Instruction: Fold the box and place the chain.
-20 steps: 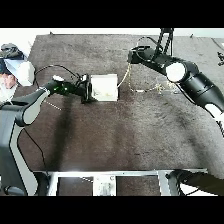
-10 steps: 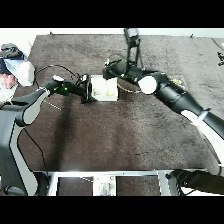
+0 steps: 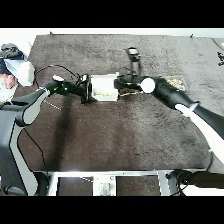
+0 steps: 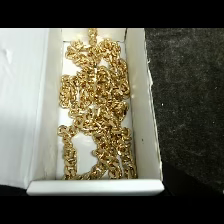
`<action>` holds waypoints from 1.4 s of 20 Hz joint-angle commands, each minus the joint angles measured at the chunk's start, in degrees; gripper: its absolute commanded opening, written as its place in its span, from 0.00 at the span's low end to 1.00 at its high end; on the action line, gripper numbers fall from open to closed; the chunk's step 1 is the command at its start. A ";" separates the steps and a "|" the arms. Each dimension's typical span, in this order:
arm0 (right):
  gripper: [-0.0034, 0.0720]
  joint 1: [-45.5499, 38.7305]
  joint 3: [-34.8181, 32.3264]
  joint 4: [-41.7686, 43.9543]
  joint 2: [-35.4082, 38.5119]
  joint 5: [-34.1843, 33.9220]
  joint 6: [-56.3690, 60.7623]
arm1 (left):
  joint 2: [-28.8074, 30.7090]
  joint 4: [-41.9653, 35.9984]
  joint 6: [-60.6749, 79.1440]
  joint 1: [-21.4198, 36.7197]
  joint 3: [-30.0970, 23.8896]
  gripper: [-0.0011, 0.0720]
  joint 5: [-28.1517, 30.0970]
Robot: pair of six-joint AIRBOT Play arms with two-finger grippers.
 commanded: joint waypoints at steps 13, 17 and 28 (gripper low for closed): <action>0.53 -22.14 -14.47 10.62 -5.03 -14.03 6.43 | -0.02 0.02 0.02 0.04 0.00 0.49 0.00; 0.52 -20.52 -8.33 13.42 -11.96 -14.71 6.47 | -0.02 0.00 0.02 0.04 0.00 0.49 -0.02; 0.03 -4.50 -4.74 15.54 5.81 -15.06 -3.43 | -0.02 0.00 0.02 0.04 0.00 0.49 0.00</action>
